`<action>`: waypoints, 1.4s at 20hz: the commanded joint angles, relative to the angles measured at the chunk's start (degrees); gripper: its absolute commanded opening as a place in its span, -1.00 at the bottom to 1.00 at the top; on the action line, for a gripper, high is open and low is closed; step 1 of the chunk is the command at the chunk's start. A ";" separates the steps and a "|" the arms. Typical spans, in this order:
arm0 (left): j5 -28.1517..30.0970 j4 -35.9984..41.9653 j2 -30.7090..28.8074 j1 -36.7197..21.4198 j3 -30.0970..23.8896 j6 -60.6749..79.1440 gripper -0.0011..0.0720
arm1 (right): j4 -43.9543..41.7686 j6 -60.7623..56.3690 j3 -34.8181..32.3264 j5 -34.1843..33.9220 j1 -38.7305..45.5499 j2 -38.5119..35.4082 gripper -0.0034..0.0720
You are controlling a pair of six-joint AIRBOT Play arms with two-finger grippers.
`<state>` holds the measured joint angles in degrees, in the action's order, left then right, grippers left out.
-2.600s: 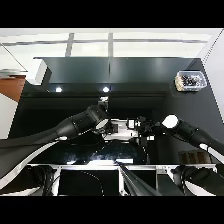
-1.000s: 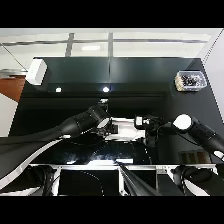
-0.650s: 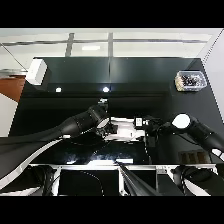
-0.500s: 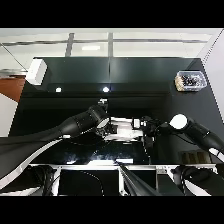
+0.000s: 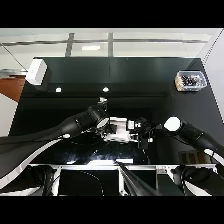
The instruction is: Fold the box and place the chain.
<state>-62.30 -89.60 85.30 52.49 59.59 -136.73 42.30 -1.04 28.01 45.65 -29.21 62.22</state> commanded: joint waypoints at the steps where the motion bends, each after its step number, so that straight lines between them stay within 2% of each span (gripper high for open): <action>1: 0.28 0.59 -0.02 -0.02 0.04 0.11 -0.89 | -4.31 -0.90 0.04 -1.36 -0.39 0.44 -0.41; 5: 0.28 0.55 -0.02 -0.04 0.04 0.09 -0.89 | -4.61 -0.90 0.04 -1.33 -0.79 0.79 -0.41; 6: 0.26 0.57 -0.02 -0.04 0.04 0.09 -0.89 | -4.61 -0.92 0.04 -1.36 -0.79 0.81 -0.34; 7: 0.26 0.57 -0.02 -0.02 0.04 0.09 -0.89 | -4.61 -0.94 0.04 -1.40 -0.79 0.79 -0.03; 11: 0.26 0.57 -0.02 -0.04 0.04 0.09 -0.89 | -4.61 -1.01 0.04 -1.38 -0.79 0.81 0.00; 12: 0.26 0.57 -0.02 -0.04 0.04 0.09 -0.89 | -4.61 -1.36 0.04 -1.57 -0.79 0.79 0.26; 13: 0.26 0.57 -0.02 -0.04 0.04 0.09 -0.89 | -4.59 -1.64 0.04 -2.03 -0.79 0.79 0.29; 14: 0.28 0.57 -0.02 -0.04 0.04 0.09 -0.89 | -4.50 -1.64 0.04 -2.23 -0.79 0.79 -0.03; 15: 0.26 0.57 -0.02 -0.04 0.04 0.07 -0.89 | -4.46 -1.64 0.04 -2.23 -0.79 0.79 -0.27; 16: 0.28 0.57 -0.02 -0.04 0.04 0.07 -0.89 | -4.39 -1.66 0.04 -2.25 -0.79 0.79 -0.27; 17: 0.28 0.57 -0.02 -0.04 0.04 0.07 -0.89 | -4.39 -1.81 0.04 -2.38 -0.79 0.79 0.05; 18: 0.31 0.55 -0.02 -0.04 0.04 0.04 -0.89 | -4.37 -1.81 0.04 -2.40 -0.79 0.79 0.26; 20: 0.52 0.55 -0.02 -0.04 0.04 0.04 -0.89 | -4.31 -1.81 0.04 -2.38 -0.76 0.79 -0.55; 23: 0.52 0.48 0.00 -0.04 0.04 0.04 -0.89 | -2.56 -3.04 0.07 -2.29 -0.70 0.31 -0.60; 25: 0.50 0.48 -0.02 -0.04 0.04 0.04 -0.89 | 2.54 -13.18 0.20 -1.70 0.28 -2.25 -0.60; 26: 0.50 0.48 -0.02 -0.04 0.04 0.04 -0.89 | 6.36 -18.53 0.70 0.50 1.42 -4.07 -0.83; 28: 0.50 0.50 0.00 -0.04 0.04 0.04 -0.89 | 12.79 -26.27 2.54 8.70 5.11 -8.39 -0.83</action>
<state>-61.65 -89.01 85.30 52.49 59.59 -136.84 46.33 -15.20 29.08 47.11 -27.20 58.06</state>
